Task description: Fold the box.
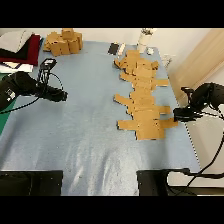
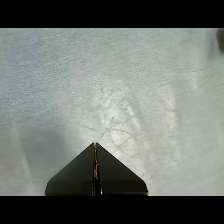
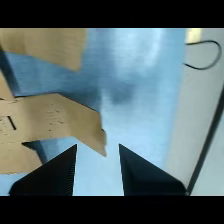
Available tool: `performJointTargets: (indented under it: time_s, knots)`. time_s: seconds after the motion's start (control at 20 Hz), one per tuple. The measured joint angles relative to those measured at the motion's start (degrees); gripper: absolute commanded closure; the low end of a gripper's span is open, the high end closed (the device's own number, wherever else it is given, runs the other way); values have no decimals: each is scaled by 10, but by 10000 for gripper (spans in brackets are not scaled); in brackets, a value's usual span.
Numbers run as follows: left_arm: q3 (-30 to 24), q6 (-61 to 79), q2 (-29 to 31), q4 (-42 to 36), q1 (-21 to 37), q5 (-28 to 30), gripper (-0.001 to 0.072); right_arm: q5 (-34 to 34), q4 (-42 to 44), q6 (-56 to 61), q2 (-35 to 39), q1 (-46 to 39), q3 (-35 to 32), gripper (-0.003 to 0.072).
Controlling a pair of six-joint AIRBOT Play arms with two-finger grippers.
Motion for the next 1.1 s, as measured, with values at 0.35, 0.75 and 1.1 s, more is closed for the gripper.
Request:
performJointTargets:
  time_s: [0.35, 0.75, 1.1]
  knots:
    - [1, 0, 0, -70, 0, -56, 693, -23, 119, -90, -45, -10, 0, 288]
    - [1, 1, 0, -115, 0, -111, 684, -44, 137, -110, -50, -11, -1, 683]
    - [10, 2, 0, -156, 0, -155, 281, -113, 275, -115, -50, 22, -6, 685]
